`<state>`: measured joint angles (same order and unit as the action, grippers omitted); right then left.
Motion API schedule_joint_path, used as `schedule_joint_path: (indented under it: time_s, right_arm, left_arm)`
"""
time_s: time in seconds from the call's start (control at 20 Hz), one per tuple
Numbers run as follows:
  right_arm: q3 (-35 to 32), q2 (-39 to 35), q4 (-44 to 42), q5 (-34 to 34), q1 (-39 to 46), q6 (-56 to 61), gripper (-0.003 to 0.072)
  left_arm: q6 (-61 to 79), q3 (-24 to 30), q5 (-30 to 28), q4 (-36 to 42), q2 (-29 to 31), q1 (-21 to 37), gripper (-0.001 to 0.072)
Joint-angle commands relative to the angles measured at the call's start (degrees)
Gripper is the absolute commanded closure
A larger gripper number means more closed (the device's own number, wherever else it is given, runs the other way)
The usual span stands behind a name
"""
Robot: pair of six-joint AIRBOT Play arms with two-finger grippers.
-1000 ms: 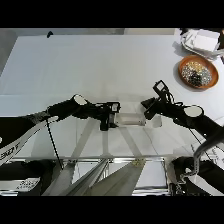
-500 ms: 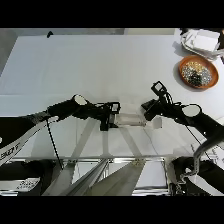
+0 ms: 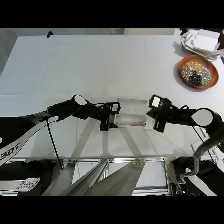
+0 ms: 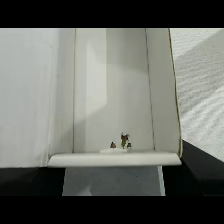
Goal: Fold the box and place the chain.
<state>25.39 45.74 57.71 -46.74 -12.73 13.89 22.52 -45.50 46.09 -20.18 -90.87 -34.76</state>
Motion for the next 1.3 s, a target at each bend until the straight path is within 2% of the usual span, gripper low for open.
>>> schedule_joint_path:
  time_s: [0.0,0.05,0.3,0.45,0.8,0.9,1.25]
  right_arm:
    - [0.0,-0.8,13.8,-7.1,0.0,0.0,0.0445]
    - [-0.1,-0.8,13.0,-6.7,-0.1,-0.7,0.0398]
    - [-1.0,3.4,10.1,-5.0,-0.1,-7.8,0.0387]
    - [-1.0,6.9,2.3,-2.4,-0.1,-14.2,0.0396]
    - [-1.0,8.7,-1.5,-0.1,-0.1,-16.9,0.0429]
    - [-1.0,9.2,-3.7,0.5,-0.1,-17.5,0.0470]
    - [-1.0,9.2,-7.4,-0.2,-0.1,-19.0,0.0475]
  left_arm:
    - [0.0,0.0,0.0,0.0,0.0,0.0,0.0377]
    - [0.0,0.0,0.0,0.0,0.0,0.0,0.0377]
    - [0.0,0.0,0.0,0.0,0.0,0.0,0.0377]
    - [0.0,0.0,0.0,0.0,0.0,0.0,0.0377]
    - [0.0,0.0,0.0,0.0,0.0,0.0,0.0377]
    - [0.0,0.0,0.0,0.0,0.0,0.0,0.0377]
    - [0.0,0.0,0.0,0.0,0.0,0.0,0.0377]
